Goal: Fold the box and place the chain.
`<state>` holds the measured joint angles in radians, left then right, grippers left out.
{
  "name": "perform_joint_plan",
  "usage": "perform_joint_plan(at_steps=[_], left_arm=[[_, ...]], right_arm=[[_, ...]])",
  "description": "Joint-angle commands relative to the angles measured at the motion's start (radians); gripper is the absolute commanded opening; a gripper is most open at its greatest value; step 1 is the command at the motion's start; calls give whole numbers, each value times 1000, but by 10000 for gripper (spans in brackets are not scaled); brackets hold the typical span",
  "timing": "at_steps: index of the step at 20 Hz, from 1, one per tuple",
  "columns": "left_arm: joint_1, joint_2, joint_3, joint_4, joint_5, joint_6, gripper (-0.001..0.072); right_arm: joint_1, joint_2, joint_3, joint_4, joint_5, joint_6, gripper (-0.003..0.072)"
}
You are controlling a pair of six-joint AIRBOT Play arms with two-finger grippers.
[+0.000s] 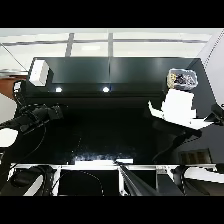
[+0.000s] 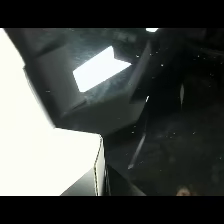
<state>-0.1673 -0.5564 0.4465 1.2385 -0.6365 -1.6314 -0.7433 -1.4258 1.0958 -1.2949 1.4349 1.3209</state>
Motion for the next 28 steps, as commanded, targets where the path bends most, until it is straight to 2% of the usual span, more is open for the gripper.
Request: perform_joint_plan(at_steps=[1, 5, 8, 11, 12, 14, 16, 19, 20, 22, 24, 28], left_arm=[[0, 0, 0, 6, 4, 1, 705], [0, -1, 0, -28, 37, 0, 705], [-1, -1, 0, -62, 42, 0, 705], [-3, -11, 0, -140, 23, 2, 705], [-12, -24, 0, -172, 21, 11, 705], [-42, -72, 2, -265, 21, 67, 703], [-56, -172, 24, -373, -5, 161, 699], [14, -367, 124, -578, -84, 401, 698], [56, -436, 163, -681, -134, 521, 698], [129, -581, 228, -819, -330, 727, 698], [153, -718, 261, -839, -504, 853, 699], [116, -886, 263, -896, -631, 1064, 699]], right_arm=[[8, 64, -11, 80, 3, -14, 62], [104, 155, -145, 221, 3, -91, 62], [228, 233, -308, 437, -40, -185, 62], [380, 336, -422, 610, -117, -271, 61], [436, 373, -442, 627, -136, -296, 36], [556, 439, -467, 602, -184, -304, 36], [668, 489, -497, 548, -270, -304, 36], [800, 511, -543, 512, -383, -304, 35], [836, 511, -552, 512, -411, -304, 35], [896, 511, -553, 523, -444, -304, 35], [933, 511, -553, 547, -458, -304, 36], [949, 511, -553, 587, -475, -304, 36]])
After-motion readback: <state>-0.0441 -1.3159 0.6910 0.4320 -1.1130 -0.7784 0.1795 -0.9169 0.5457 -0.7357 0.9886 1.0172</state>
